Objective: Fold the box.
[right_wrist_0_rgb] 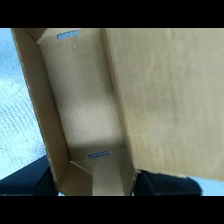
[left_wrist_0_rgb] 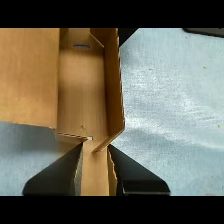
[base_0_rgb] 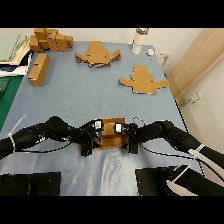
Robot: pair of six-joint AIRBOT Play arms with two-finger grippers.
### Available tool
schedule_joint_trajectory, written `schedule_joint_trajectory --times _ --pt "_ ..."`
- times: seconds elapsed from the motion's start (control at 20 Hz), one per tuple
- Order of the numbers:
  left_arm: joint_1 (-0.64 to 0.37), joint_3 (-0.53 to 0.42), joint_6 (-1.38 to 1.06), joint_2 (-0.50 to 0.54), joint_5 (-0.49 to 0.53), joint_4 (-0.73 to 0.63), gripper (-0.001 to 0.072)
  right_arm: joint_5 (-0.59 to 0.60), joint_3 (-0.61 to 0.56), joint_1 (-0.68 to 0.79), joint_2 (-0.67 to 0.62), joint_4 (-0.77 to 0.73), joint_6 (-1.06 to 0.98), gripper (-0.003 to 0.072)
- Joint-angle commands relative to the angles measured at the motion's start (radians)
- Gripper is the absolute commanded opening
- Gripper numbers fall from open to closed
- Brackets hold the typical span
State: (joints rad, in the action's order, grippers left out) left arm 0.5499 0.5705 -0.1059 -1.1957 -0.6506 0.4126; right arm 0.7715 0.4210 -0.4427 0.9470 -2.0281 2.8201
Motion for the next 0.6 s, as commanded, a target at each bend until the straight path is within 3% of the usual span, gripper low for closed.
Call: schedule_joint_trajectory --times 0.0,0.2,0.25,0.55 --pt "-0.001 0.001 -0.034 -0.007 0.003 -0.038 0.0223 0.000 -0.001 0.000 -0.001 -0.002 0.000 0.0471" --pt "0.010 0.002 -0.114 -0.026 0.024 -0.120 0.0218 0.000 0.000 0.000 -0.001 -0.002 0.000 0.0472" --pt "0.015 0.002 -0.131 -0.027 0.026 -0.125 0.0091 0.000 -0.001 0.000 -0.001 -0.002 0.000 0.0472" --pt "0.024 0.002 -0.145 -0.027 0.050 -0.131 0.0095 0.000 -0.001 0.000 -0.001 -0.002 0.000 0.0472"
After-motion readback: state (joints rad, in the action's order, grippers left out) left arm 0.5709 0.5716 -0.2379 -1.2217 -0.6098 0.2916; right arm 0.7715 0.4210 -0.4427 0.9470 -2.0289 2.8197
